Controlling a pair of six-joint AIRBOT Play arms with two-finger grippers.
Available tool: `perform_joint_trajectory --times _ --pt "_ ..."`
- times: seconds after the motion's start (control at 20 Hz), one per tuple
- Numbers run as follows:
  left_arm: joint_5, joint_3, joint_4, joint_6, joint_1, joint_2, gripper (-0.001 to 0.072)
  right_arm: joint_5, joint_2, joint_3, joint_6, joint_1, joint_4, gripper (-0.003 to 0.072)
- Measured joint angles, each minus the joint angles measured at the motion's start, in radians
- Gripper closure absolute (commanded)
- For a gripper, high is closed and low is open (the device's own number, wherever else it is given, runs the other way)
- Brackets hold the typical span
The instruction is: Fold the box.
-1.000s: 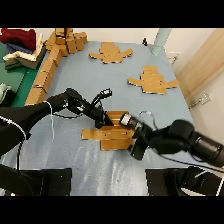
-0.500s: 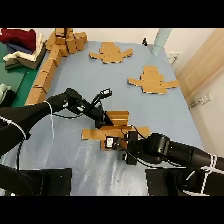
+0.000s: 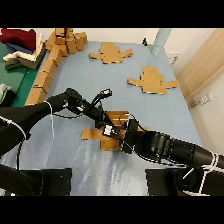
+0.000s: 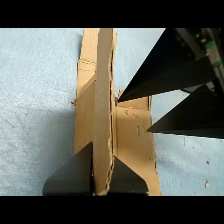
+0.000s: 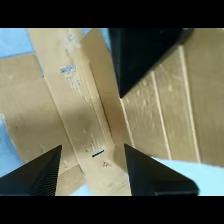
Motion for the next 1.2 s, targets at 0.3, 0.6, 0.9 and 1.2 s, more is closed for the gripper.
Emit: perform_joint_trajectory --times 0.3,0.6,0.9,1.2 --pt "0.000 0.000 0.000 0.000 0.000 0.000 0.0695 -0.022 -0.032 -0.026 -0.047 0.049 0.171 0.0106" --pt "0.000 0.000 0.000 0.000 0.000 0.000 0.0695 0.003 -0.076 -0.041 -0.021 0.077 0.126 0.0106" --pt "0.000 0.000 0.000 0.000 0.000 0.000 0.0695 0.026 -0.084 -0.044 0.109 0.081 -0.054 0.0106" --pt "0.000 0.000 0.000 0.000 0.000 0.000 0.0695 0.004 -0.050 -0.043 0.181 0.081 -0.110 0.0105"
